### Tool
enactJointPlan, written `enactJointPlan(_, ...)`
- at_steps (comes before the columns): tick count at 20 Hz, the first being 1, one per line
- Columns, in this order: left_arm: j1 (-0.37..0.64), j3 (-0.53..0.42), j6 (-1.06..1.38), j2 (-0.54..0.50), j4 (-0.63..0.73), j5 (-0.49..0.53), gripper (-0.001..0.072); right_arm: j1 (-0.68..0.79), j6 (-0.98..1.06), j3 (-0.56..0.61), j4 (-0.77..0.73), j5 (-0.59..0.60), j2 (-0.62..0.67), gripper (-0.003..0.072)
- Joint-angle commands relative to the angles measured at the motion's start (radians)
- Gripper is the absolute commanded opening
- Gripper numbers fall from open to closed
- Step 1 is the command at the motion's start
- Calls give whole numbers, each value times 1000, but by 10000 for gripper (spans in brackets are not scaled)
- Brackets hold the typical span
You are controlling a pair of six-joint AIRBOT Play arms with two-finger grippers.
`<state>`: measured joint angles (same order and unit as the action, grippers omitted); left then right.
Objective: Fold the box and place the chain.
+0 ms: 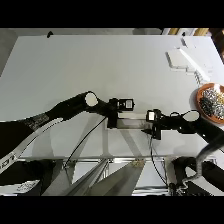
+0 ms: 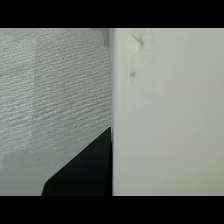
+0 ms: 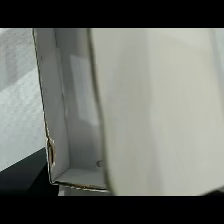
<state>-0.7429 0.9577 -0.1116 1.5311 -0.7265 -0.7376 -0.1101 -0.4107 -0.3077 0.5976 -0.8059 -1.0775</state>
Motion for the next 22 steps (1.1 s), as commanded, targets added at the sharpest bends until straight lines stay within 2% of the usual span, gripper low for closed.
enactJointPlan(1, -1, 0, -1, -1, 0, 0, 10, 18, 1, 0, 0, 2, -2, 400)
enactJointPlan(7, -1, 0, -1, -1, 0, 0, 10, 18, 1, 0, 10, 2, -2, 386)
enactJointPlan(9, -1, 0, -1, -1, 0, 0, 10, 7, 1, 0, 32, 3, -2, 318)
enactJointPlan(12, -1, 0, -1, -1, 0, 0, 10, -55, 2, 0, 95, 19, -2, 318)
enactJointPlan(22, -1, 0, -1, -1, 0, 0, 10, -64, 17, 0, 84, 47, 1, 319)
